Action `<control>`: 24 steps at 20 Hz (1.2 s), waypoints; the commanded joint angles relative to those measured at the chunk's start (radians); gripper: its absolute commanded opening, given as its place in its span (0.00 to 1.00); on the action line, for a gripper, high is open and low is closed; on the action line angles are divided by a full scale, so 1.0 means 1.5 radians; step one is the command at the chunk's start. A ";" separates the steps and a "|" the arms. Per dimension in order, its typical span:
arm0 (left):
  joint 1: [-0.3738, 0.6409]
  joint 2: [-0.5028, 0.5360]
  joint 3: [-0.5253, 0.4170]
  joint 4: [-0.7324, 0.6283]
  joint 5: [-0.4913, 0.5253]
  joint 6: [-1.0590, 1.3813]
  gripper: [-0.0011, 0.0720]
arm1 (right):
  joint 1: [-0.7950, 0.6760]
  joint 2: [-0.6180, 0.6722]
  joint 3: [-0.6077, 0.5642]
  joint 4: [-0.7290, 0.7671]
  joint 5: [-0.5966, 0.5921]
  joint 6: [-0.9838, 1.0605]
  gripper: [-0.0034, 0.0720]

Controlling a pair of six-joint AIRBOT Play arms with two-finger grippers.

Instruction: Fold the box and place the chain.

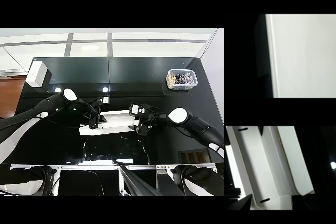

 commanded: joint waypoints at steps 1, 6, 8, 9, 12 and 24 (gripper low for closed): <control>-0.002 0.000 0.006 0.007 0.012 0.028 0.05 | -0.027 -0.006 0.001 0.043 0.056 -0.048 0.98; -0.011 0.000 0.006 0.012 -0.001 0.028 0.05 | -0.028 -0.023 -0.016 0.100 0.093 -0.089 0.98; -0.019 -0.001 0.006 0.015 0.006 0.028 0.05 | -0.016 -0.045 -0.029 0.103 0.084 -0.143 0.98; -0.019 -0.001 0.006 0.015 0.006 0.028 0.05 | -0.010 -0.059 -0.030 0.103 0.074 -0.166 0.98; -0.019 -0.001 0.006 0.015 0.006 0.025 0.05 | -0.011 -0.096 -0.030 0.104 0.060 -0.189 0.98; -0.019 -0.001 0.006 0.015 0.006 0.026 0.05 | -0.010 -0.111 -0.030 0.089 0.038 -0.166 0.98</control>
